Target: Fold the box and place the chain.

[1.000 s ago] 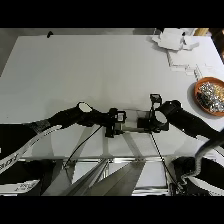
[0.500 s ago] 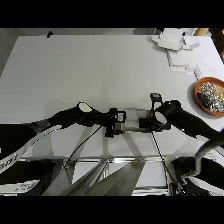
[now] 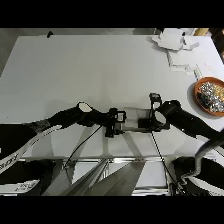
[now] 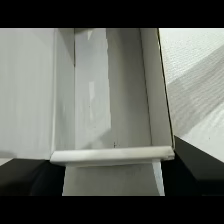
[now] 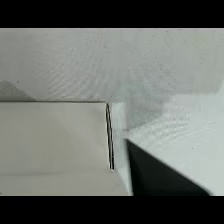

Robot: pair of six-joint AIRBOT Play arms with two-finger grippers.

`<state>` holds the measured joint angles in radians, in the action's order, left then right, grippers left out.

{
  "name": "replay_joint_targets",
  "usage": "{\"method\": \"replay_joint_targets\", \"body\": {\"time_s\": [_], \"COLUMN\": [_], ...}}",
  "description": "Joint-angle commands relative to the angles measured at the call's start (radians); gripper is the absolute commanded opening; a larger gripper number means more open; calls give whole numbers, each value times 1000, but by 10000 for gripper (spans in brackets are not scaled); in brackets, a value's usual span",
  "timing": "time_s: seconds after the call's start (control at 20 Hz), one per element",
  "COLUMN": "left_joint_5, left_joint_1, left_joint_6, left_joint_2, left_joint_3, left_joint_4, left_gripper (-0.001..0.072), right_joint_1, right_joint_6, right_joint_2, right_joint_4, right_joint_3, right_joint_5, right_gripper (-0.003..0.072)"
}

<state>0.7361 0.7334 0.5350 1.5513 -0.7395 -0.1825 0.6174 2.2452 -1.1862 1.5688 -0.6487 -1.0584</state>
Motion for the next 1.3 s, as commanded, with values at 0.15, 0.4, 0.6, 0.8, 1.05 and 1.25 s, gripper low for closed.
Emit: {"method": "replay_joint_targets", "body": {"time_s": [0.15,0.4,0.6,0.8,1.05,1.25], "left_joint_5": [-3,-2,-2,0,0,1], "left_joint_1": [0,0,0,0,0,0], "left_joint_6": [-1,-1,-1,-1,-1,-1], "left_joint_2": [-1,-1,-1,-1,-1,-1], "left_joint_3": [0,0,0,0,0,0], "left_joint_4": [-1,-1,-1,-1,-1,-1], "left_gripper": [341,341,341,341,341,341], "right_joint_1": [-13,-250,-520,-800,-1048,-1151], "right_joint_6": [-371,-592,-711,-765,-790,-818], "right_joint_2": [113,213,216,212,108,-50], "right_joint_4": [40,94,151,154,152,150], "right_joint_3": [-31,-184,-220,-220,-263,-291], "right_joint_5": [-151,-218,-108,87,220,231], "right_gripper": [366,364,364,355,287,288]}}
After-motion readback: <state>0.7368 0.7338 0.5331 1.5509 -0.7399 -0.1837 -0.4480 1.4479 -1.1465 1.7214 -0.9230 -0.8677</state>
